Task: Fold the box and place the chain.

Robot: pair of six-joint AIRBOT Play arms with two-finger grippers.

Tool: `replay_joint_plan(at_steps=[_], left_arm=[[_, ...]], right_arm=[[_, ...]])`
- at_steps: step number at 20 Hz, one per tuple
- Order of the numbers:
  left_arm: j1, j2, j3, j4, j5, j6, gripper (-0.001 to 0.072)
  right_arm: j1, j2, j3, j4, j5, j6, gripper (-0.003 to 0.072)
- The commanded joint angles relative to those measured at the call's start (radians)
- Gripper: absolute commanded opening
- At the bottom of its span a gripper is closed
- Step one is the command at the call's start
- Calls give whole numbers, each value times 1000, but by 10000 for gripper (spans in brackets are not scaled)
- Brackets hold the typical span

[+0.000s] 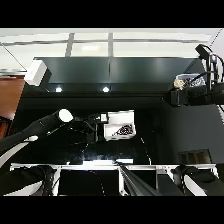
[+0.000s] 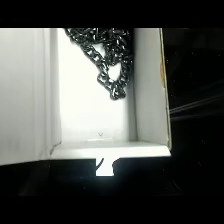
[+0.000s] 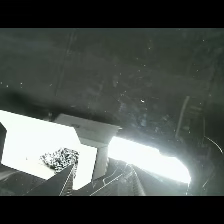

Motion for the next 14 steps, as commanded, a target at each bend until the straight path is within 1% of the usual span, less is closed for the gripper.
replay_joint_plan(at_steps=[1, 4, 8, 10, 11, 12, 13, 14], left_arm=[[-5, -16, 0, -47, 11, -1, 716], [-5, -29, 0, -94, 11, 0, 716], [-5, -29, 0, -94, 12, 48, 714], [-8, -29, 0, -95, 10, 92, 690], [-8, -29, 0, -94, 5, 115, 625], [-8, -29, 0, -94, 4, 134, 485], [-8, -29, 0, -94, 7, 136, 394], [-7, -29, 0, -94, 10, 136, 392]], right_arm=[[0, 0, 0, 0, 0, 0, 407], [0, 0, 0, -2, 0, 0, 407], [0, 0, 0, -2, 0, 0, 407], [0, 0, -1, -2, -1, 0, 407], [0, 0, -5, -5, -8, 0, 407], [0, -1, -17, -20, -35, 0, 407], [0, -1, -40, -31, -69, 0, 407], [0, -1, -70, -37, -116, 1, 407]])
